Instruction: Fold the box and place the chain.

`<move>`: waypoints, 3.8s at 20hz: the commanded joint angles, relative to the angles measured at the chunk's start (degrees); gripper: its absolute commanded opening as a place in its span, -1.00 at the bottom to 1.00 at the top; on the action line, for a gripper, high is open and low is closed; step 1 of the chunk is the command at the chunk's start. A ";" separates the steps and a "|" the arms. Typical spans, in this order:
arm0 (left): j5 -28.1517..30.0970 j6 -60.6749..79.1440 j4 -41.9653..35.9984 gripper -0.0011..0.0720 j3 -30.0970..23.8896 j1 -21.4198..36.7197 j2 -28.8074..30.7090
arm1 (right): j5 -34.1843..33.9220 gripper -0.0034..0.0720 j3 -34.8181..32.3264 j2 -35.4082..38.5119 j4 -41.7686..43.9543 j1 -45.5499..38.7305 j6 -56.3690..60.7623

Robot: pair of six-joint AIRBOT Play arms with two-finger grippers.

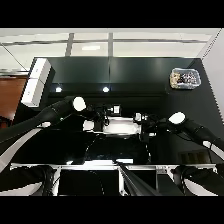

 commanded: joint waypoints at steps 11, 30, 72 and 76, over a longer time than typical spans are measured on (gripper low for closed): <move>0.02 -0.02 0.00 -0.89 0.07 -0.02 -0.02 | -0.70 0.93 0.63 -1.03 -5.79 0.02 5.84; 0.04 -0.02 0.00 -0.89 0.07 -0.02 -0.02 | -1.90 0.93 0.70 -1.03 -5.55 0.09 5.42; -4.81 -21.14 21.90 0.96 1.62 0.02 12.09 | -1.22 0.27 1.90 -2.25 -5.99 1.20 3.23; -16.17 -33.18 23.28 0.63 1.62 -0.02 18.64 | -1.22 0.27 1.90 -2.25 -6.05 1.20 3.28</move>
